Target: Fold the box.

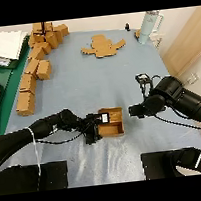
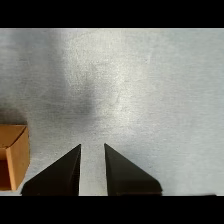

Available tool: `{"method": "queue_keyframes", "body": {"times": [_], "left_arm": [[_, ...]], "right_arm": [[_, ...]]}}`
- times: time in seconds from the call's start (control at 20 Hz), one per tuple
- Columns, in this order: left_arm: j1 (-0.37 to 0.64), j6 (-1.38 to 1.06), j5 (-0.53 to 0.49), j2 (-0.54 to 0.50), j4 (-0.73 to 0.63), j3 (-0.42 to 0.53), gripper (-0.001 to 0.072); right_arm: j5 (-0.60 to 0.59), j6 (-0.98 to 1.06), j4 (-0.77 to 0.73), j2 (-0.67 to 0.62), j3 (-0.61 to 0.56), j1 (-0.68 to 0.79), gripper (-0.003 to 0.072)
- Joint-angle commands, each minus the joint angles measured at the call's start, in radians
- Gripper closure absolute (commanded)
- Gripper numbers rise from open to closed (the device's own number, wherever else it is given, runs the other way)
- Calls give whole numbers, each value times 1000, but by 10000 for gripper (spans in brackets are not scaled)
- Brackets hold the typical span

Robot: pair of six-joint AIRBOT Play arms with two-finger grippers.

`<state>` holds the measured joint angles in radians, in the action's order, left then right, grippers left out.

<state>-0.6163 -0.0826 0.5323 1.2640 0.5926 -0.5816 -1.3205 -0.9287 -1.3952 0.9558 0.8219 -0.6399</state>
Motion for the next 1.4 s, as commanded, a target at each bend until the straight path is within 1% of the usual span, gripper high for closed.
{"method": "queue_keyframes", "body": {"times": [0.0,0.15,0.35,0.55,0.75,1.0,1.05,1.1,1.15,1.25,1.3,1.35], "left_arm": [[1,156,1,-28,12,-19,197],[1,162,2,-66,66,-21,196],[-1,159,13,-67,66,-21,196],[-7,136,9,-66,65,-21,196],[-43,90,-1,-44,62,-21,197],[-45,94,1,-12,58,-21,197],[-45,94,0,-12,58,-21,197],[-45,94,1,-12,58,-21,196],[-45,94,0,-12,58,-21,196],[-45,94,0,-12,58,-21,197],[-45,94,-2,-12,59,-21,197],[-44,94,-2,-12,58,-21,197]], "right_arm": [[0,0,0,1,0,1,464],[8,0,0,5,0,1,464],[13,0,2,10,0,1,464],[42,0,3,11,0,1,464],[57,0,4,11,0,1,464],[76,0,13,13,-1,3,473],[90,0,9,18,0,13,604],[117,-14,-8,30,0,35,681],[155,-71,-55,45,0,70,681],[252,-283,-267,98,1,192,682],[293,-435,-435,134,2,271,682],[310,-624,-631,169,2,340,681]]}}
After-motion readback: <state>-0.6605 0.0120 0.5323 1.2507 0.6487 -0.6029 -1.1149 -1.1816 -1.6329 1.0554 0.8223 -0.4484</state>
